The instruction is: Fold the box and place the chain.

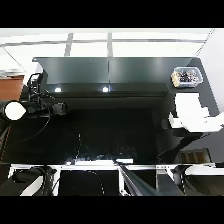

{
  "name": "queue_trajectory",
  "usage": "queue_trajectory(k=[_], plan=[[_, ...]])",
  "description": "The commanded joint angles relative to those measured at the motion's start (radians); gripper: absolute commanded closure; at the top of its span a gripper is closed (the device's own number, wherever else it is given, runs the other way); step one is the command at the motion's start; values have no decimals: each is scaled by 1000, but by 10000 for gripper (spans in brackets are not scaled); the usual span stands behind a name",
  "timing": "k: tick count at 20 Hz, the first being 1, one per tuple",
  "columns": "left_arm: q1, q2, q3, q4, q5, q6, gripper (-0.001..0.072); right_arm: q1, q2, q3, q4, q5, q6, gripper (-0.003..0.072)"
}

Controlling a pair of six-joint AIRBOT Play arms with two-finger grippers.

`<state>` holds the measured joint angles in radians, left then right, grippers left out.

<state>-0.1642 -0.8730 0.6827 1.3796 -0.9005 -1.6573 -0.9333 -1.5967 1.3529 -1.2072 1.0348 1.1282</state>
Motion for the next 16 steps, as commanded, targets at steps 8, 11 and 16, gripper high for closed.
queue_trajectory(k=[8,11,16], plan=[[-1,0,1,-11,2,0,2,53,-45,-4,-24,269,-273,-34],[-1,0,1,-9,2,0,2,40,-18,-78,-43,272,-245,-34],[-1,0,1,-12,-2,0,2,43,12,-97,-82,262,-251,-34]])
